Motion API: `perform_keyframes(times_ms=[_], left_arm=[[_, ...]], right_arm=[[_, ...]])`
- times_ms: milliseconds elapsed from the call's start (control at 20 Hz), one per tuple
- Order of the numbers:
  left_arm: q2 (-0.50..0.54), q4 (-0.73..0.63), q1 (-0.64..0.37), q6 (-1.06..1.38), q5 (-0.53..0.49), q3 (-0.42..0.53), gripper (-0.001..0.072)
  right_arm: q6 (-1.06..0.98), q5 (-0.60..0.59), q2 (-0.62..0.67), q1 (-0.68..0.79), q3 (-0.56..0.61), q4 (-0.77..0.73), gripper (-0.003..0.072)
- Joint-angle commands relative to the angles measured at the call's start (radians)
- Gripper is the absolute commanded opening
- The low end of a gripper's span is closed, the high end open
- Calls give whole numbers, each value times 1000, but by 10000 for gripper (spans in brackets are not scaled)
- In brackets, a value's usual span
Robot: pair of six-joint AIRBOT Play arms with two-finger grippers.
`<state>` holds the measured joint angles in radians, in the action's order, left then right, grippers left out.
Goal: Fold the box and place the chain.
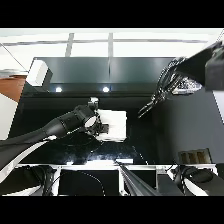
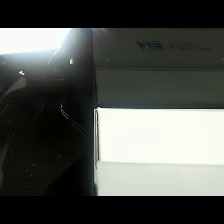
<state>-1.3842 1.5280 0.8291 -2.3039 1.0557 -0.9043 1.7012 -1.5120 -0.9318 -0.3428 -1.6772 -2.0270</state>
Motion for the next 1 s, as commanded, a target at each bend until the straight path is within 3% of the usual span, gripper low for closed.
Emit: perform_keyframes(times_ms=[0, 350, 950], left_arm=[[0, 1, 0, 0, -4, 0, 28], [0, 0, 0, 0, -4, 0, 28], [0, 0, 0, 0, -3, 0, 28]], right_arm=[[8, -35, -20, -93, 2, -76, 20], [9, 7, -153, -246, 2, -116, 20], [9, 21, -219, -256, 77, -6, 20]])
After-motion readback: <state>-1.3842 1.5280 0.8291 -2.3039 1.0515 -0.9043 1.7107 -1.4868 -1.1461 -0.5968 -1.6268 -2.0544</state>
